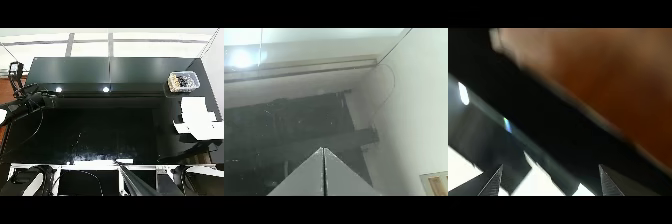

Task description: Fold the box and place the chain.

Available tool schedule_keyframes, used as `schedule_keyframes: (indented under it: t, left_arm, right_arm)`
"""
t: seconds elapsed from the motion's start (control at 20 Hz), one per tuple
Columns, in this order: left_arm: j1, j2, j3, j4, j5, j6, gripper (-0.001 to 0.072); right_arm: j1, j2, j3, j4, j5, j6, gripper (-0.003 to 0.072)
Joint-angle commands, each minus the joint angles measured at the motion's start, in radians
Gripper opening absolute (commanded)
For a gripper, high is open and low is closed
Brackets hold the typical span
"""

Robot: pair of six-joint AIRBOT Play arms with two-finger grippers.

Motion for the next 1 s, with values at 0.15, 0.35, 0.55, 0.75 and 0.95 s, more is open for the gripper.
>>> schedule_keyframes:
  t: [0.15,0.35,0.55,0.75,0.95]
  left_arm:
    - [0.000,0.000,0.000,0.003,0.002,0.003,0.0647]
    - [-0.001,0.000,0.000,0.003,-0.002,0.003,0.0657]
    - [0.000,0.000,0.000,0.003,-0.005,0.003,0.0648]
    - [0.000,0.000,0.000,0.003,-0.003,0.003,0.0648]
    - [0.000,0.000,0.000,0.003,-0.003,0.003,0.0648]
  right_arm:
    - [0.118,-0.085,0.050,-0.149,0.207,-0.270,0.0720]
    - [0.243,-0.113,0.099,-0.301,0.161,-0.347,0.0720]
    - [0.265,-0.140,0.129,-0.311,0.163,-0.346,0.0598]
    - [0.261,-0.140,0.129,-0.323,0.179,-0.346,0.0256]
    - [0.257,-0.140,0.127,-0.319,0.224,-0.338,0.0137]
